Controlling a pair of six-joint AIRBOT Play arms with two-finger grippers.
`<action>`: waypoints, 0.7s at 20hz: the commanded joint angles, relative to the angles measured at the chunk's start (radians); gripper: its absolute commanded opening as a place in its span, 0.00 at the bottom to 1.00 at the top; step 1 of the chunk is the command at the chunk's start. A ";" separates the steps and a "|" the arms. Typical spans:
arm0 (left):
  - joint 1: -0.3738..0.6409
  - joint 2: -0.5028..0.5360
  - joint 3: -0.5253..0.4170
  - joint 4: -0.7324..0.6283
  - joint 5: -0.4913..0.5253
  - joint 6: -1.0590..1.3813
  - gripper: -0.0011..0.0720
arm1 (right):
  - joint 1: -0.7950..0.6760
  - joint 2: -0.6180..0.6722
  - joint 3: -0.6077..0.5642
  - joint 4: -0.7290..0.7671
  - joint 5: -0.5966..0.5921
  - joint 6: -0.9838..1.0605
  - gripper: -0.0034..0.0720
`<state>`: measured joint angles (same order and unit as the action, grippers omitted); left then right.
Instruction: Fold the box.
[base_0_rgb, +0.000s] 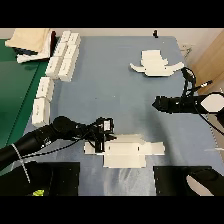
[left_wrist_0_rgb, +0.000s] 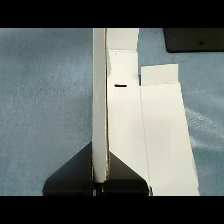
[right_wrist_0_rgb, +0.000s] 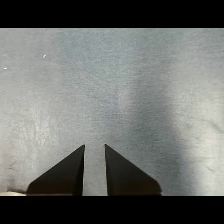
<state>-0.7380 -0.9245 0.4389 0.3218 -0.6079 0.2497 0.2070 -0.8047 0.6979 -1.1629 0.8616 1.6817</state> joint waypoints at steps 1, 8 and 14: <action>0.006 -0.021 0.016 0.024 -0.024 -0.008 0.03 | 0.001 0.000 0.001 0.000 0.000 0.001 0.30; 0.002 -0.069 0.015 0.024 -0.040 -0.061 0.03 | 0.001 0.000 0.001 0.000 0.002 0.000 0.30; 0.002 -0.069 0.005 0.024 -0.069 -0.065 0.04 | 0.001 0.000 0.001 0.000 0.045 0.001 0.19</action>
<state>-0.7349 -0.9909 0.4477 0.3408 -0.6693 0.1909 0.2070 -0.8047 0.6979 -1.1629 0.8749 1.6817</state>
